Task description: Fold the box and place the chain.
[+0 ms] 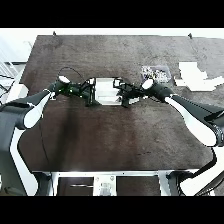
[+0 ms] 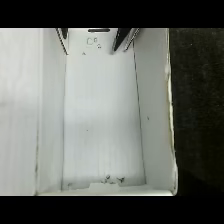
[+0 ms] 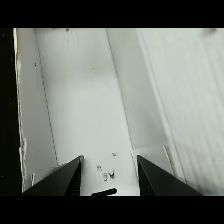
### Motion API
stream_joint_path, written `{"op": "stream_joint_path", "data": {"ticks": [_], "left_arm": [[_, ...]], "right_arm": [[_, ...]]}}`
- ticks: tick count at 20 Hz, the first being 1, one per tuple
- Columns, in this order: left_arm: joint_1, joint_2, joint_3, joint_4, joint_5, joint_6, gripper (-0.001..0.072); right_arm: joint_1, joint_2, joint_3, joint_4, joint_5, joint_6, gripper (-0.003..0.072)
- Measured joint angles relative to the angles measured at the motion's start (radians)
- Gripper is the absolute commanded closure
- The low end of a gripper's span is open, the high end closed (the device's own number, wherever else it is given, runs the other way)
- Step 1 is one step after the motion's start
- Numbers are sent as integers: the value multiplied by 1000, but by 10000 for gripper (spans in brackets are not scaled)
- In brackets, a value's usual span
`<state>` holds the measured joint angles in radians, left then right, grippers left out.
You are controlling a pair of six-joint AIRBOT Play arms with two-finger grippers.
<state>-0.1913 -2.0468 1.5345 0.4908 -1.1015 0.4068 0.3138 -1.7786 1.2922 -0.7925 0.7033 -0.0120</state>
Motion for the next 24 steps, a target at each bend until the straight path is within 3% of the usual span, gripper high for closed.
{"op": "stream_joint_path", "data": {"ticks": [4,10,15,20,24], "left_arm": [[-1,0,0,1,-6,2,234],[-1,0,0,2,-8,-2,234],[-1,0,0,2,-8,-7,234],[-1,0,0,2,-7,-9,234],[-1,0,0,2,-7,-10,234]], "right_arm": [[0,10,0,-68,0,33,678],[-17,100,0,-284,97,250,677],[-127,221,0,-352,196,521,677],[-307,262,-21,-297,241,856,677],[-370,253,-83,-206,260,988,678]]}}
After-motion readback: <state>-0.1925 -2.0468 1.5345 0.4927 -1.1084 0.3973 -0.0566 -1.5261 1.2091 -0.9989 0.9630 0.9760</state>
